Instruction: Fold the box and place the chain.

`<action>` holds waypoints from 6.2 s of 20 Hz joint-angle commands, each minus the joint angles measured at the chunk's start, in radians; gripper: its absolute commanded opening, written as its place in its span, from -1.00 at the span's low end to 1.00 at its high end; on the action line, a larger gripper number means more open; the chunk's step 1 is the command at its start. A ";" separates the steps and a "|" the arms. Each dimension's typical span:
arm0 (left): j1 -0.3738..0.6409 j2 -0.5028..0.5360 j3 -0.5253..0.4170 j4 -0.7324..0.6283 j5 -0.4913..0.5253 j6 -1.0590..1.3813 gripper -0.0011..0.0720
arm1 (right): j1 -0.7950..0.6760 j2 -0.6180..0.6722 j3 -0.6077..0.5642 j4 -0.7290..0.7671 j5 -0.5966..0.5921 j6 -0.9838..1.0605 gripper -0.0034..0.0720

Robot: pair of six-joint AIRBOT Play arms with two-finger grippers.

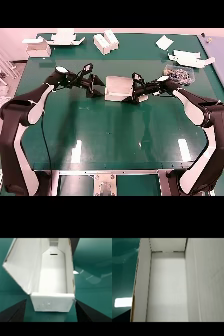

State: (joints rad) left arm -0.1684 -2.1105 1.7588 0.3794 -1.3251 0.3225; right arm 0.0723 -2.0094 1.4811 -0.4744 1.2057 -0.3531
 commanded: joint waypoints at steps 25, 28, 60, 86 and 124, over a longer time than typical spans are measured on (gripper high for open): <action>-0.078 -0.003 0.001 0.061 0.121 0.027 1.00 | 0.001 0.001 0.000 0.002 0.000 0.001 0.68; -0.078 -0.004 -0.002 0.080 0.105 0.015 1.00 | 0.001 0.001 0.000 0.002 0.000 0.001 0.68; -0.078 -0.052 -0.002 0.058 0.110 0.037 0.45 | 0.001 0.001 0.000 0.002 0.000 0.001 0.68; -0.078 -0.051 -0.002 0.084 0.106 0.018 0.14 | 0.001 0.001 0.000 0.002 0.000 0.001 0.68; -0.078 -0.051 -0.002 0.084 0.113 0.018 0.14 | -0.105 0.008 0.223 0.172 0.550 0.454 -0.90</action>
State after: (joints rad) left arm -0.2474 -2.1612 1.7573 0.4633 -1.2118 0.3412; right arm -0.0891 -1.9995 1.7023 -0.3252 1.7866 0.0540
